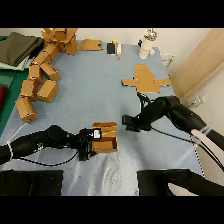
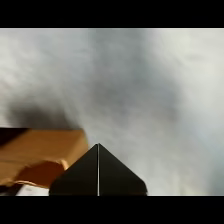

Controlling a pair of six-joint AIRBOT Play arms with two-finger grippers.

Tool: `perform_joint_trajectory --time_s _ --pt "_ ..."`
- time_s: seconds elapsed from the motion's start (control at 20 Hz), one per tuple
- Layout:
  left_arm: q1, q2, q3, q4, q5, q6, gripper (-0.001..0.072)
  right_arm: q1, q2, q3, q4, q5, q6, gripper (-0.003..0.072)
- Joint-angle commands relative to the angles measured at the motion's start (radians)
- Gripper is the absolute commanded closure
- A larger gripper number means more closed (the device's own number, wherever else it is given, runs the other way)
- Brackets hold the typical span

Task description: Fold the box.

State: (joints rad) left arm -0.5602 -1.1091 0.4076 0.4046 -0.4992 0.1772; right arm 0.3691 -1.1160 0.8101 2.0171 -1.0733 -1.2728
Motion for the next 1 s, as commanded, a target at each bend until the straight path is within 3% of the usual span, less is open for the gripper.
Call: perform_joint_trajectory --time_s 0.0,0.3,0.55,0.75,0.95 --pt "-0.001 0.000 0.001 0.015 -0.032 0.018 0.0102 -0.164 -0.151 -0.002 0.470 0.111 -0.511 0.0684" --pt "0.000 0.000 0.001 0.014 -0.032 0.017 0.0102 -0.095 -0.241 0.016 0.544 0.058 -0.802 0.0684" --pt "-0.001 0.000 0.001 0.014 -0.032 0.017 0.0102 0.033 -0.222 0.036 0.575 -0.140 -1.048 0.0684" --pt "0.000 0.000 0.001 0.014 -0.032 0.017 0.0102 0.141 -0.133 0.017 0.505 -0.101 -1.123 0.0684" --pt "0.000 0.000 0.001 0.014 -0.032 0.017 0.0102 0.208 -0.042 -0.074 0.406 -0.005 -1.139 0.0684"
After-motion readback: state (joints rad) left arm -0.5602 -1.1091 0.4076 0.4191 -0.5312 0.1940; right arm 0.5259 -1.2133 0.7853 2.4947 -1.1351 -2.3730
